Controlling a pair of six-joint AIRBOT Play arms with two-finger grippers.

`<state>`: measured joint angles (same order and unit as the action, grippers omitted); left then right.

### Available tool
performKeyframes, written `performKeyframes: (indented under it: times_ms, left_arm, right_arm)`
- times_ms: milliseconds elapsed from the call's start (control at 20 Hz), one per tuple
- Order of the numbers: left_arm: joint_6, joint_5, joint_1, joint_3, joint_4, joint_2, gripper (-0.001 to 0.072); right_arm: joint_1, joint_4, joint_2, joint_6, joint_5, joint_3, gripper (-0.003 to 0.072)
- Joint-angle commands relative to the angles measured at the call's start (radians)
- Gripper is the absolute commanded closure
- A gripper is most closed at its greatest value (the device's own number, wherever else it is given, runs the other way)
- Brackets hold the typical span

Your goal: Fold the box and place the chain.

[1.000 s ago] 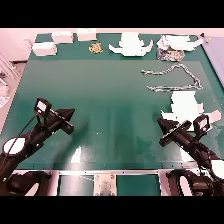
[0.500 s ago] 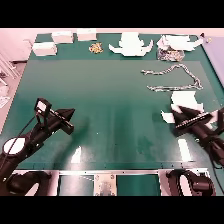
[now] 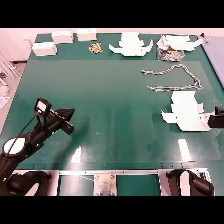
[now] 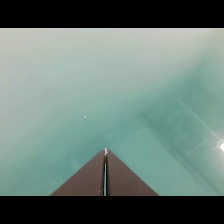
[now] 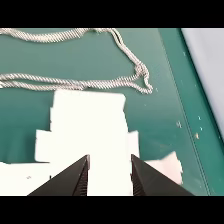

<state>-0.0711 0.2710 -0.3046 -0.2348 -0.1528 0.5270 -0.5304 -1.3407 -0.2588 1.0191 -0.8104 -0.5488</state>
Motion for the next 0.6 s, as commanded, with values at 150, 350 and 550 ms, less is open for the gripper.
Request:
performKeyframes:
  times_ms: [150, 350, 550]
  left_arm:
    - [0.0, 0.0, 0.0, -0.001, 0.0, -0.001, 0.0689]
    - [0.0, 0.0, 0.0, -0.001, 0.0, -0.001, 0.0689]
    - [0.0, 0.0, 0.0, -0.001, 0.0, -0.001, 0.0689]
  right_arm:
    - [-0.157, 0.002, -0.396, -0.129, -0.074, -0.183, 0.0339]
    - [-0.325, 0.191, -0.657, -0.306, -0.25, -0.377, 0.0339]
    - [-0.421, 0.239, -0.971, -0.343, -0.524, -0.619, 0.0336]
